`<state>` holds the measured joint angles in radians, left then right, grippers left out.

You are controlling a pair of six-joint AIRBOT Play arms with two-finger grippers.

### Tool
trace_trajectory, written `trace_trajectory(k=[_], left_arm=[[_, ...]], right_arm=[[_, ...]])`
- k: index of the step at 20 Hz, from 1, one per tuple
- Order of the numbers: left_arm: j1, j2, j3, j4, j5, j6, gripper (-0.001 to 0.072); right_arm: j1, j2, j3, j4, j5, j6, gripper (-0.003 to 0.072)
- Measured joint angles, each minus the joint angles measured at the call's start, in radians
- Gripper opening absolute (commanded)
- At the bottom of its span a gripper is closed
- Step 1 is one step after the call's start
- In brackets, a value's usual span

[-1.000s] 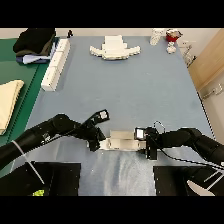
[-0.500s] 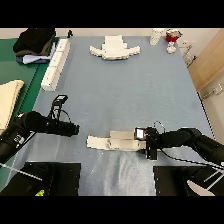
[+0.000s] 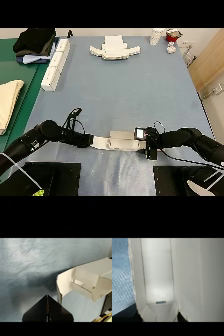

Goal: Fold the box.

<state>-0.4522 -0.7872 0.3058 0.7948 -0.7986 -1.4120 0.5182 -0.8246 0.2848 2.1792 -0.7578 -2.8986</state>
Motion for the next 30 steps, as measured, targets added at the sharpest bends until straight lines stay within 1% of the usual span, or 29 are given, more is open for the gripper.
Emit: trace_trajectory(k=[3,7,8,9,10,11,17,23,26,30], left_arm=[[-0.067,-0.014,0.031,-0.037,0.034,0.006,0.0016],[-0.098,-0.020,0.066,-0.059,0.011,0.007,0.0019],[-0.100,-0.021,0.071,-0.063,0.002,0.008,0.0049],[-0.103,-0.021,0.074,-0.064,-0.003,0.009,0.0343],[-0.104,-0.021,0.076,-0.069,-0.004,0.009,0.0494],[-0.105,-0.022,0.077,-0.071,-0.005,0.009,0.0462],[-0.102,-0.024,0.082,-0.075,-0.015,0.009,0.0462],[-0.050,-0.024,0.121,-0.085,-0.075,0.010,0.0463],[-0.062,-0.038,0.130,-0.119,-0.084,0.042,0.0464],[-0.109,-0.086,0.134,-0.206,-0.039,0.138,0.0464]], right_arm=[[0.000,0.000,0.000,0.000,0.000,0.000,0.0507],[0.000,0.000,0.000,0.000,0.000,0.000,0.0507],[0.000,0.000,0.000,0.000,0.000,0.000,0.0507],[0.000,0.000,0.000,0.000,0.000,0.000,0.0507],[0.000,0.000,0.000,0.000,0.000,0.000,0.0507],[0.000,0.000,0.000,0.000,0.000,0.000,0.0507],[0.000,0.000,0.000,0.000,0.000,0.000,0.0507],[0.000,0.000,0.000,0.000,0.000,0.000,0.0507],[0.000,0.000,0.000,0.000,0.000,0.000,0.0507],[0.000,0.000,0.000,0.000,0.000,0.000,0.0507]])
